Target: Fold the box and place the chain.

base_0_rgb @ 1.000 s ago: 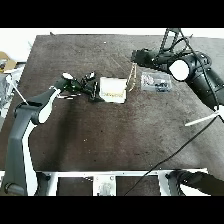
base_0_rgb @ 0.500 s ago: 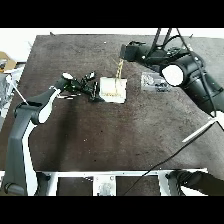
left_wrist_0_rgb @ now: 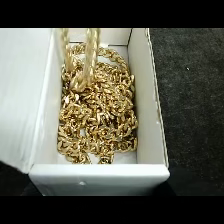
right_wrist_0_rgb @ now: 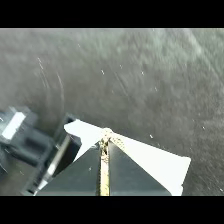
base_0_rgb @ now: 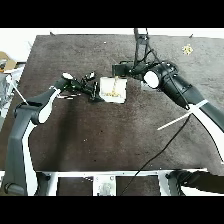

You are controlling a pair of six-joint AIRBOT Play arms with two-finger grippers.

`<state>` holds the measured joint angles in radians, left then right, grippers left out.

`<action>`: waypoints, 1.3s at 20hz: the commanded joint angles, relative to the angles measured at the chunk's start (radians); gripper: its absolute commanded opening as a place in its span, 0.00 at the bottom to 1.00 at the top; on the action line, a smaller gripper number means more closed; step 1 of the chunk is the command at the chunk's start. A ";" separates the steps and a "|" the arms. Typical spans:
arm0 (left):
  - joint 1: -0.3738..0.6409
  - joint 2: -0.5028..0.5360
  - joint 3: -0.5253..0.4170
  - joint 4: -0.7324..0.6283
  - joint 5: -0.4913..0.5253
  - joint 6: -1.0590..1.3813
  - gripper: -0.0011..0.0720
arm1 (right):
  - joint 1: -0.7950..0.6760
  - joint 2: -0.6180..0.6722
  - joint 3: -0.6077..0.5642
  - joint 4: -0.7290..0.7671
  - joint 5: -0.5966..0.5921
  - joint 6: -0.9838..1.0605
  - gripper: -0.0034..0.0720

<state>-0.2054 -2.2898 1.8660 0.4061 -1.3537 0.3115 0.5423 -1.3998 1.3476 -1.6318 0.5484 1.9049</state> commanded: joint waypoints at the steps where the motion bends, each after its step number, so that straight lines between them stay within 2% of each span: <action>1: 0.001 0.000 0.000 0.000 0.000 0.000 0.65 | -0.002 -0.018 0.001 0.001 0.056 -0.100 0.13; 2: 0.001 0.000 0.000 0.000 0.000 0.000 0.65 | -0.008 -0.004 0.001 0.001 0.074 -0.126 0.30; 3: 0.001 0.000 0.000 0.000 0.000 0.000 0.65 | -0.014 0.012 0.001 0.001 0.084 -0.147 0.36; 7: 0.001 0.000 0.000 0.000 0.000 0.000 0.65 | -0.062 0.059 0.001 0.008 0.079 -0.220 0.36; 8: 0.001 0.000 0.000 0.000 0.000 0.000 0.65 | -0.082 0.055 0.001 0.030 0.071 -0.260 0.31; 10: 0.001 0.000 0.000 0.000 0.000 0.000 0.65 | -0.141 0.035 0.006 0.193 0.071 -0.472 0.31; 13: 0.001 0.000 0.000 0.000 0.000 0.000 0.65 | -0.276 -0.025 0.034 0.637 0.104 -0.878 0.31; 16: 0.001 0.000 0.000 0.000 0.000 0.000 0.65 | -0.391 -0.119 0.082 0.922 0.233 -1.170 0.31; 18: 0.001 0.000 0.000 0.001 0.000 0.000 0.65 | -0.442 -0.205 0.136 1.012 0.339 -1.257 0.32; 21: 0.001 0.000 0.000 0.001 0.000 0.000 0.65 | -0.466 -0.312 0.190 1.056 0.354 -1.349 0.32; 24: 0.001 0.000 0.000 0.001 0.000 0.000 0.65 | -0.466 -0.406 0.227 1.136 0.446 -1.490 0.33; 26: 0.001 0.000 0.000 0.001 0.000 0.000 0.65 | -0.466 -0.435 0.227 1.173 0.487 -1.610 0.70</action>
<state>-0.2054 -2.2898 1.8660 0.4065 -1.3537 0.3115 0.0853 -1.7702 1.5539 -0.5560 0.9440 0.4866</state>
